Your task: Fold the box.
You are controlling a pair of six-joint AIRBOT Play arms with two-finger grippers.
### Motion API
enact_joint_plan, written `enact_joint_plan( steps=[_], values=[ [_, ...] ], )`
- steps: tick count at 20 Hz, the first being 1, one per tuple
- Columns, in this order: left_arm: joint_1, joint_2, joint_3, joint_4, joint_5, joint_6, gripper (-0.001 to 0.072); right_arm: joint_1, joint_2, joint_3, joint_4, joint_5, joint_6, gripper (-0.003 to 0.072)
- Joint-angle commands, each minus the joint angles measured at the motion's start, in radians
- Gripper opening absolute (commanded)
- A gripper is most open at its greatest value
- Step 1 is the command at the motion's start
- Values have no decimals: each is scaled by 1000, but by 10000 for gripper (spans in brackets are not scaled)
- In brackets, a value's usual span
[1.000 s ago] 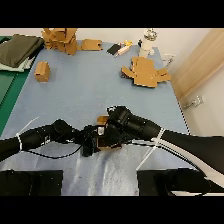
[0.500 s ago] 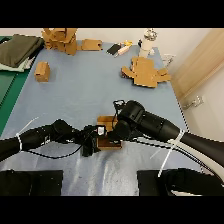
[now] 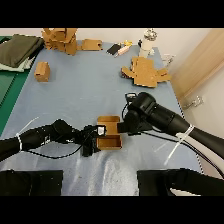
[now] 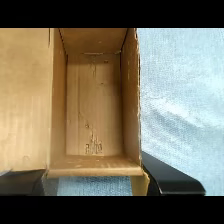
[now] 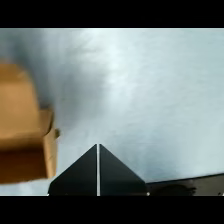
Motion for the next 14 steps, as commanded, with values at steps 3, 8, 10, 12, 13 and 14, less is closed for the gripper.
enact_joint_plan(
  steps=[3,8,10,12,13,14],
  values=[
    [0,0,0,0,0,0,350,-493,-143,-18,473,298,-476,5],
    [0,0,0,0,0,0,350,-676,-390,14,1315,278,-1235,5],
    [0,0,0,0,0,0,351,-641,-450,35,1314,169,-1314,5],
    [0,0,0,0,0,0,351,-583,-450,23,1312,97,-1435,4],
    [0,0,0,0,0,0,351,-550,-426,2,1305,70,-1475,4],
    [0,0,0,0,0,0,351,-520,-387,-32,1275,78,-1485,3]
  ],
)
